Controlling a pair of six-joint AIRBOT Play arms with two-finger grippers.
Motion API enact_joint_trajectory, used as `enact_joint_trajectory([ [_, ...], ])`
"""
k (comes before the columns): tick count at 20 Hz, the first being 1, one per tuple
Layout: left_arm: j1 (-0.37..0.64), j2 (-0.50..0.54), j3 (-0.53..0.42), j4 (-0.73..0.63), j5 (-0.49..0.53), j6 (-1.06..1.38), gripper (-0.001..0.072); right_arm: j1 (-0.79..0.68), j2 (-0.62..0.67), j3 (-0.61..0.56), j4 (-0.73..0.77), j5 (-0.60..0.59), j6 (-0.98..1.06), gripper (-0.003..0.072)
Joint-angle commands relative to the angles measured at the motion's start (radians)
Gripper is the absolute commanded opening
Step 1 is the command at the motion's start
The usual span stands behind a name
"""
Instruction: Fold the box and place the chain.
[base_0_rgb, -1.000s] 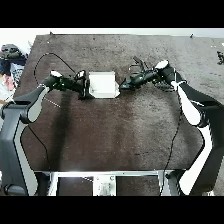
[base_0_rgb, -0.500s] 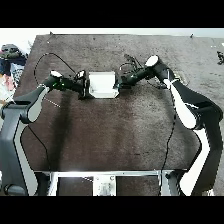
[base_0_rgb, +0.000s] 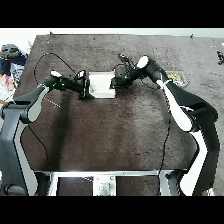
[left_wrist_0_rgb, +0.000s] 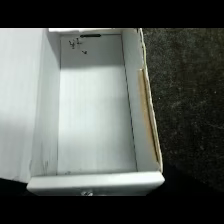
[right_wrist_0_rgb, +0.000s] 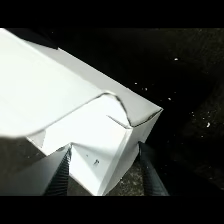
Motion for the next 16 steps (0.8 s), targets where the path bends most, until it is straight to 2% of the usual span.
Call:
enact_joint_trajectory([
  [1, 0.001, 0.000, 0.000, -0.001, 0.001, 0.000, 0.0368, 0.036, 0.000, 0.003, -0.122, -0.040, 0.074, 0.0463],
  [5, 0.001, 0.000, 0.000, -0.001, 0.001, 0.000, 0.0368, 0.076, -0.019, 0.057, -0.285, -0.039, 0.169, 0.0463],
  [9, 0.001, 0.000, 0.000, -0.001, 0.000, 0.000, 0.0367, 0.119, -0.060, 0.148, -0.436, 0.024, 0.256, 0.0462],
  [15, 0.001, 0.000, 0.000, -0.001, 0.001, 0.000, 0.0367, 0.175, -0.069, 0.152, -0.562, 0.037, 0.401, 0.0459],
  [16, 0.001, 0.000, 0.000, -0.001, 0.001, 0.000, 0.0367, 0.175, -0.070, 0.152, -0.571, 0.035, 0.435, 0.0423],
])
